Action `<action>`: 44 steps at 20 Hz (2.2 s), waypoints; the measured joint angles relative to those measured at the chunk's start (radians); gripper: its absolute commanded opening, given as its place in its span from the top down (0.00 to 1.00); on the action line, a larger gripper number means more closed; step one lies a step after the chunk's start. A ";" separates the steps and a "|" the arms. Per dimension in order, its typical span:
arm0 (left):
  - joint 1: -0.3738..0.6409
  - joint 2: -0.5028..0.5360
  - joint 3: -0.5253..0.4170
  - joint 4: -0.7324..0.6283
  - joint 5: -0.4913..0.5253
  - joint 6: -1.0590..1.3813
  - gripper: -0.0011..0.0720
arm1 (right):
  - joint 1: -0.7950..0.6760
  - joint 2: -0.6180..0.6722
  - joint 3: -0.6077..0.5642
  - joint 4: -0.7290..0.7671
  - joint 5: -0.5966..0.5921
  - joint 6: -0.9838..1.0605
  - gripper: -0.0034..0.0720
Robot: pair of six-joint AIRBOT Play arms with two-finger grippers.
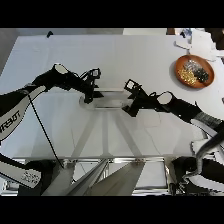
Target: Fold the box and place the chain.
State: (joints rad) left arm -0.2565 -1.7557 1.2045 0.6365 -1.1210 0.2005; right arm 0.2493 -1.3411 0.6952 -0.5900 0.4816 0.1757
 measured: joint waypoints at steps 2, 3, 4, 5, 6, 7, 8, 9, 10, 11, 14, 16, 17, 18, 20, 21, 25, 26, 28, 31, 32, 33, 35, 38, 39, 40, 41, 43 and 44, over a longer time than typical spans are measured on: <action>0.000 0.000 0.000 0.000 0.000 0.000 0.97 | -0.016 -0.003 0.012 -0.025 0.006 0.000 0.03; 0.000 0.000 0.000 0.000 0.000 0.000 0.97 | -0.023 -0.006 0.019 -0.037 0.011 0.001 0.03; 0.000 0.000 0.000 0.000 0.000 0.000 0.97 | -0.027 -0.009 0.026 -0.045 0.016 0.002 0.03; 0.000 0.000 0.000 0.000 0.000 0.000 0.97 | -0.031 -0.011 0.032 -0.051 0.026 0.004 0.03; 0.000 0.000 0.000 0.000 0.000 0.000 0.97 | -0.033 -0.015 0.036 -0.055 0.032 0.005 0.03; 0.000 0.000 0.000 0.000 0.000 0.000 0.97 | -0.035 -0.018 0.042 -0.059 0.038 0.005 0.03; 0.000 0.000 0.000 0.000 0.000 0.000 0.97 | -0.037 -0.023 0.047 -0.062 0.042 0.004 0.03; 0.000 0.000 0.000 0.000 -0.001 0.000 0.97 | -0.037 -0.028 0.054 -0.064 0.046 0.003 0.03; 0.000 0.000 0.000 0.000 -0.001 0.000 0.97 | -0.038 -0.032 0.060 -0.066 0.049 0.003 0.03; 0.000 0.000 0.000 0.000 -0.001 0.000 0.97 | -0.039 -0.037 0.066 -0.067 0.053 -0.005 0.03; 0.000 0.000 0.000 0.000 -0.001 0.000 0.97 | -0.043 -0.047 0.083 -0.069 0.070 -0.045 0.03; 0.000 0.000 0.000 0.000 -0.001 0.000 0.97 | -0.053 -0.058 0.096 -0.068 0.083 -0.071 0.03; 0.000 0.000 0.000 0.000 -0.001 0.000 0.97 | -0.060 -0.067 0.106 -0.068 0.096 -0.086 0.03; 0.000 0.000 0.000 0.000 -0.001 0.000 0.97 | -0.066 -0.077 0.117 -0.068 0.112 -0.100 0.03; 0.000 0.000 0.000 0.000 -0.001 0.000 0.97 | -0.077 -0.105 0.149 -0.069 0.153 -0.131 0.03; 0.000 0.000 0.000 0.000 -0.001 0.000 0.97 | -0.083 -0.124 0.168 -0.069 0.175 -0.149 0.03; 0.000 0.000 0.000 0.000 -0.001 0.000 0.97 | -0.093 -0.206 0.242 -0.056 0.256 -0.203 0.03; 0.000 0.000 0.000 0.000 -0.001 0.000 0.97 | -0.095 -0.224 0.255 -0.041 0.276 -0.221 0.03; 0.000 0.000 0.000 0.000 -0.001 0.001 0.97 | -0.103 -0.253 0.272 0.008 0.322 -0.267 0.03; 0.000 0.000 0.000 0.000 -0.001 0.001 0.97 | -0.123 -0.277 0.285 0.079 0.367 -0.320 0.03; 0.000 0.000 0.000 0.000 -0.001 0.001 0.97 | -0.127 -0.282 0.287 0.092 0.380 -0.335 0.03; 0.000 0.000 0.000 0.000 -0.001 0.001 0.97 | -0.131 -0.287 0.288 0.101 0.389 -0.351 0.03; 0.000 0.000 0.000 0.000 -0.002 0.001 0.97 | -0.134 -0.300 0.291 0.116 0.404 -0.379 0.03; 0.000 0.000 0.000 0.000 -0.002 0.001 0.97 | -0.137 -0.326 0.291 0.121 0.415 -0.403 0.03; 0.000 0.000 0.000 0.000 -0.002 0.001 0.97 | -0.138 -0.333 0.291 0.119 0.415 -0.410 0.03; 0.000 0.000 0.000 0.000 -0.002 0.001 0.97 | -0.138 -0.339 0.291 0.119 0.418 -0.419 0.03; 0.000 0.000 0.000 0.000 -0.002 0.001 0.97 | -0.138 -0.343 0.291 0.119 0.420 -0.430 0.03; 0.000 0.000 0.000 0.000 -0.002 0.001 0.97 | -0.138 -0.349 0.291 0.119 0.422 -0.451 0.03; 0.000 0.000 0.000 0.000 -0.002 0.001 0.97 | -0.138 -0.350 0.291 0.124 0.423 -0.462 0.03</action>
State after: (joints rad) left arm -0.2565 -1.7557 1.2045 0.6365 -1.1233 0.2012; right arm 0.1112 -1.6913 0.9867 -0.4656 0.9043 -0.2867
